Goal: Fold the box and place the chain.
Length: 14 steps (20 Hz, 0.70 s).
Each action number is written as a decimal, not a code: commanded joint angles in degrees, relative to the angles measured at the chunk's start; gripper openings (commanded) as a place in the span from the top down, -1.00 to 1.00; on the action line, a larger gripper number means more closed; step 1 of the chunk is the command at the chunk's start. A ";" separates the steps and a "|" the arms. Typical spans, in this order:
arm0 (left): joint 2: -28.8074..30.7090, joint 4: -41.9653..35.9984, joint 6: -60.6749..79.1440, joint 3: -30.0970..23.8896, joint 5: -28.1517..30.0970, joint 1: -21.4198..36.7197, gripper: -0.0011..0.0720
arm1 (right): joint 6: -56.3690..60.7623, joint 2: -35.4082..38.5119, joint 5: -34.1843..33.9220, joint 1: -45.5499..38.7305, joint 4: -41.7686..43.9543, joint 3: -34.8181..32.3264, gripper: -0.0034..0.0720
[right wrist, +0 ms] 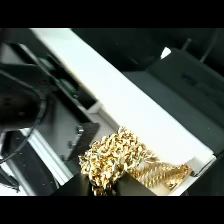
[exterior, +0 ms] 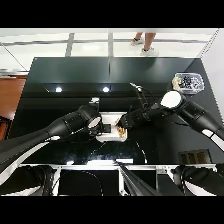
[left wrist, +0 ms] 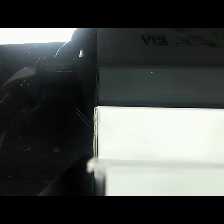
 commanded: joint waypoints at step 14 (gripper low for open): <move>0.13 -1.49 0.11 1.11 -0.02 0.13 0.78 | 0.50 19.67 15.28 -18.64 -10.62 0.11 0.02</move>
